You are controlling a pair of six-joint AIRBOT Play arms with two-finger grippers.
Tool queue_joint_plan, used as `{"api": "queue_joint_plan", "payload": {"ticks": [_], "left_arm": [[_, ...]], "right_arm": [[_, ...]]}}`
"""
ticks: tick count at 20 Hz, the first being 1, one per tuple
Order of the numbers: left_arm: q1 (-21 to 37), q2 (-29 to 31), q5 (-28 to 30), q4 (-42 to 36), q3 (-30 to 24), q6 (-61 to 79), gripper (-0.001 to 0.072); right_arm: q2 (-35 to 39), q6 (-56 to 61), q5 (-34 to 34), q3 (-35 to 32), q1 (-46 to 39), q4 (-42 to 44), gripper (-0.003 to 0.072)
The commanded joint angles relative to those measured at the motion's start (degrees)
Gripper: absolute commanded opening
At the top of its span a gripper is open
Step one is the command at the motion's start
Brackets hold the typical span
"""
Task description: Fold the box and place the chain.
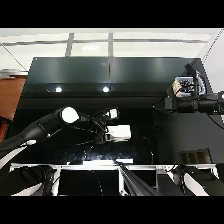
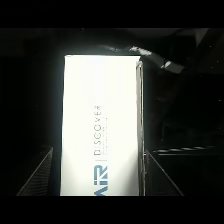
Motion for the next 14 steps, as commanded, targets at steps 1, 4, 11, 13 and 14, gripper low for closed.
{"api": "queue_joint_plan", "payload": {"ticks": [1, 4, 11, 13, 14], "left_arm": [[-0.15, -0.17, -0.5, 0.09, 0.02, -0.02, 0.0711], [-0.76, -0.31, -0.02, 0.11, 0.02, -0.02, 0.0711], [-0.79, -1.77, 2.03, 0.07, 0.02, 0.0, 0.071], [-0.79, -1.95, 2.16, 0.04, 0.02, -0.02, 0.071], [-0.79, -2.01, 1.97, 0.04, 0.02, -0.02, 0.0711]], "right_arm": [[0.04, 0.02, -0.33, 0.04, 0.0, -0.07, 0.0019], [0.04, 0.02, -0.37, 0.04, 0.0, -0.07, 0.0019], [0.04, 0.02, -0.39, 0.04, 0.0, -0.07, 0.0019], [0.04, 0.02, -0.42, 0.04, 0.0, -0.07, 0.0019], [0.04, 0.02, -0.42, 0.04, 0.0, -0.07, 0.0019]]}}
